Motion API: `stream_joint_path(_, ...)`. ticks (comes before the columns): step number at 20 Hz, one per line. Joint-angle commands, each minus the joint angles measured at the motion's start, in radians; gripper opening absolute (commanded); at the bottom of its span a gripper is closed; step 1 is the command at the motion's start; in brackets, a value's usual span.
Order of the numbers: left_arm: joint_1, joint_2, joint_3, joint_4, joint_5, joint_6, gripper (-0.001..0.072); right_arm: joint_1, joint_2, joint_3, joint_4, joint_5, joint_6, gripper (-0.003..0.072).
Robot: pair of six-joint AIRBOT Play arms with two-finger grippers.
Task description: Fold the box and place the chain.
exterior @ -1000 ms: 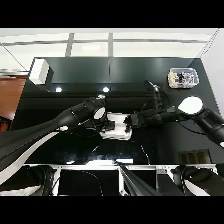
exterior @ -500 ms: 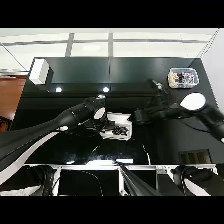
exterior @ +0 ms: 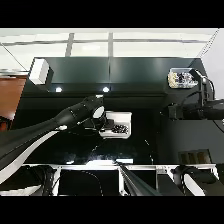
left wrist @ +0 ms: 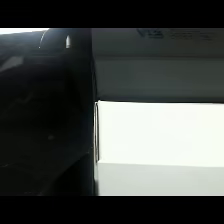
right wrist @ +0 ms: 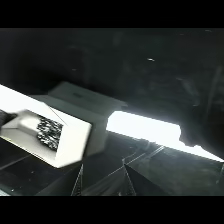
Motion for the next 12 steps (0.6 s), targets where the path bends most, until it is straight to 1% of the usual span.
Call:
stream_joint_path(1, 0.005, 0.006, 0.009, 0.002, 0.003, -0.074, 0.0024, -0.023, 0.015, 0.001, -0.027, 0.008, -0.005, 0.0316)
stream_joint_path(3, 0.004, 0.006, 0.021, 0.003, 0.003, -0.080, 0.0033, -0.023, 0.015, 0.001, -0.028, 0.006, -0.006, 0.0316)
stream_joint_path(4, 0.004, 0.006, 0.035, 0.007, 0.002, -0.079, 0.0207, -0.023, 0.015, 0.001, -0.028, 0.006, -0.005, 0.0316)
stream_joint_path(5, 0.003, 0.008, 0.054, 0.018, -0.010, -0.079, 0.0412, -0.023, 0.015, 0.001, -0.027, 0.006, -0.005, 0.0316)
stream_joint_path(6, 0.002, 0.013, 0.078, 0.039, -0.032, -0.075, 0.0538, -0.023, 0.015, 0.001, -0.027, 0.005, -0.005, 0.0316)
stream_joint_path(7, 0.003, 0.024, 0.099, 0.063, -0.064, -0.035, 0.0551, -0.023, 0.015, 0.001, -0.028, 0.004, -0.005, 0.0316)
stream_joint_path(9, 0.003, 0.069, 0.122, 0.133, -0.146, 0.090, 0.0551, -0.023, 0.015, 0.001, -0.031, 0.004, -0.005, 0.0316)
stream_joint_path(11, 0.000, 0.165, 0.119, 0.142, -0.194, 0.264, 0.0551, -0.023, 0.015, 0.001, -0.040, 0.004, -0.004, 0.0316)
stream_joint_path(12, -0.004, 0.219, 0.112, 0.168, -0.219, 0.328, 0.0551, -0.023, 0.015, 0.001, -0.045, 0.004, -0.004, 0.0316)
